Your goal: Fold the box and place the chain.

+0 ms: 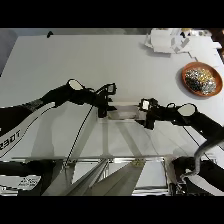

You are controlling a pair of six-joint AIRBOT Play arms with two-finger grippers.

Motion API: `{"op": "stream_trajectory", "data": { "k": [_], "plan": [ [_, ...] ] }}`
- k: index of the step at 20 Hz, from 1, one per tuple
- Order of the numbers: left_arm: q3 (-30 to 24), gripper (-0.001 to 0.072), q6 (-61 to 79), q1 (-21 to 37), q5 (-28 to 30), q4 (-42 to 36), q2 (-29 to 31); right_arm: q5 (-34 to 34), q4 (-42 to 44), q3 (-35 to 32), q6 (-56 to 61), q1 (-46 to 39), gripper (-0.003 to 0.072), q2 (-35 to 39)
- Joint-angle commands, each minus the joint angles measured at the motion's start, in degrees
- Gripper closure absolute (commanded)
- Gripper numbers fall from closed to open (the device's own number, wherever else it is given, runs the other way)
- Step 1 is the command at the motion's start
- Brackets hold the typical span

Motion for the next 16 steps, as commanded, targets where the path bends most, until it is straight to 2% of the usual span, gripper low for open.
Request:
{"op": "stream_trajectory", "data": {
  "k": [1,5,10,16],
  "plan": [
    [-0.02,0.0700,0.00,-0.02,-0.07,0.02,-0.02,5.03,2.73,0.07,-4.98,-2.36,-0.0013,-1.51],
    [-0.02,0.0700,0.00,-0.02,-0.07,0.02,-0.02,7.82,9.90,0.11,-14.91,-2.40,-0.0013,-4.96],
    [-0.02,0.0700,0.00,-0.02,-0.07,0.02,-0.02,12.52,10.23,3.04,-16.20,-3.54,-0.0012,-11.39],
    [-0.02,0.0700,0.00,-0.02,-0.07,0.02,-0.02,14.16,10.23,5.53,-18.03,-3.63,-0.0004,-16.81]
  ]
}}
